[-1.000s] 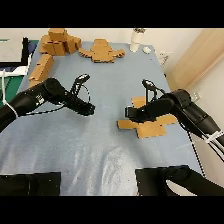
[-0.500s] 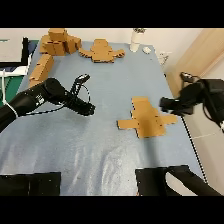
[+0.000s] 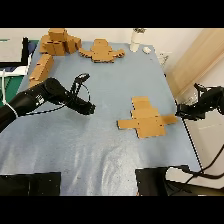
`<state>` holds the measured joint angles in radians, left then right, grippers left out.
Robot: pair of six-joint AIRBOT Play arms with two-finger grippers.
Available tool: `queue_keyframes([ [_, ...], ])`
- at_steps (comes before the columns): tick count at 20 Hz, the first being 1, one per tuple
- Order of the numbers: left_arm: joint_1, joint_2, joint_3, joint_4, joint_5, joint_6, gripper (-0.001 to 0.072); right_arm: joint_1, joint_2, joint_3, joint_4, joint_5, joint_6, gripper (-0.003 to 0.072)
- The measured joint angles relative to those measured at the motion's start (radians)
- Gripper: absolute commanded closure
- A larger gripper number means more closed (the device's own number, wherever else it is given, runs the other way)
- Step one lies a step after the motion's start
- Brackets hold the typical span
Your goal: Fold the box.
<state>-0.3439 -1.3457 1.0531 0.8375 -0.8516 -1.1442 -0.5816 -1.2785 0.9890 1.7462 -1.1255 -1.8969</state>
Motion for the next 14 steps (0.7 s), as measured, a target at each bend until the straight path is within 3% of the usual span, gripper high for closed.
queue_keyframes([
  [7,0.000,0.000,0.000,-0.053,-0.015,0.001,0.0690,-0.030,-0.148,0.031,0.067,-0.044,-0.145,0.0211],
  [8,0.000,0.000,0.000,-0.063,-0.022,0.002,0.0625,-0.031,-0.154,0.033,0.083,-0.055,-0.158,0.0219],
  [9,0.000,0.000,0.001,-0.074,-0.030,0.003,0.0289,-0.032,-0.159,0.037,0.100,-0.064,-0.173,0.0241],
  [10,0.000,0.000,0.001,-0.088,-0.032,0.004,0.0144,-0.034,-0.162,0.043,0.125,-0.075,-0.182,0.0241],
  [14,0.001,0.000,0.001,-0.158,-0.041,0.011,0.0144,-0.033,-0.168,0.073,0.231,-0.145,-0.222,0.0314],
])
